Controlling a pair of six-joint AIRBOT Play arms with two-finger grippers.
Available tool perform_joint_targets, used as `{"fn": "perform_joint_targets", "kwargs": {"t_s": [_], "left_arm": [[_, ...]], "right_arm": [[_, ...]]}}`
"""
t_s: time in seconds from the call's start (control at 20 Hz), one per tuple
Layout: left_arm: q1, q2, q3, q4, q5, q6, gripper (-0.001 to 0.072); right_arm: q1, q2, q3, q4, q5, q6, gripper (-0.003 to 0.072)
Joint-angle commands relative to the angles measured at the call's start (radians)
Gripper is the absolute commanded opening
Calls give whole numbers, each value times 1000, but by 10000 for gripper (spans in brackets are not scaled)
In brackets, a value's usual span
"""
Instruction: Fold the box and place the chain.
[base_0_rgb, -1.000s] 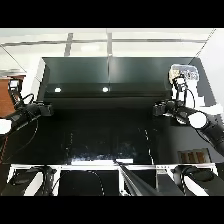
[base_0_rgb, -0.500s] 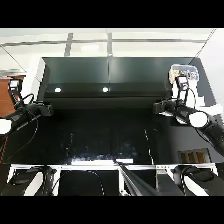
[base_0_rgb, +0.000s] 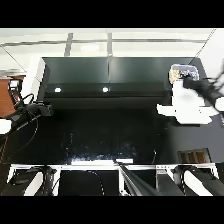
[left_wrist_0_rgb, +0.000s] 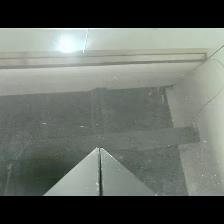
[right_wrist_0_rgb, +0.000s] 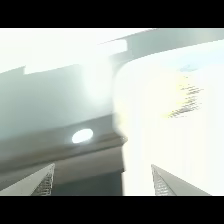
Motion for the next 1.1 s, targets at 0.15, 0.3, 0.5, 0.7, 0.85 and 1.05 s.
{"fn": "perform_joint_targets", "kwargs": {"t_s": [0.15,0.3,0.5,0.7,0.85,1.05], "left_arm": [[0,1,0,0,0,0,24],[0,1,0,0,0,0,24],[0,1,0,0,0,0,24],[0,1,0,0,23,0,24],[0,1,0,-3,21,0,24],[-1,1,0,-3,21,0,24]], "right_arm": [[-546,-187,256,-48,227,0,720],[-626,-287,357,-83,425,-2,720],[-687,-462,493,-249,738,-1,720],[-665,-599,590,-291,961,-149,720],[-616,-634,595,-329,932,-161,549],[-578,-642,604,-411,887,-154,206]]}}
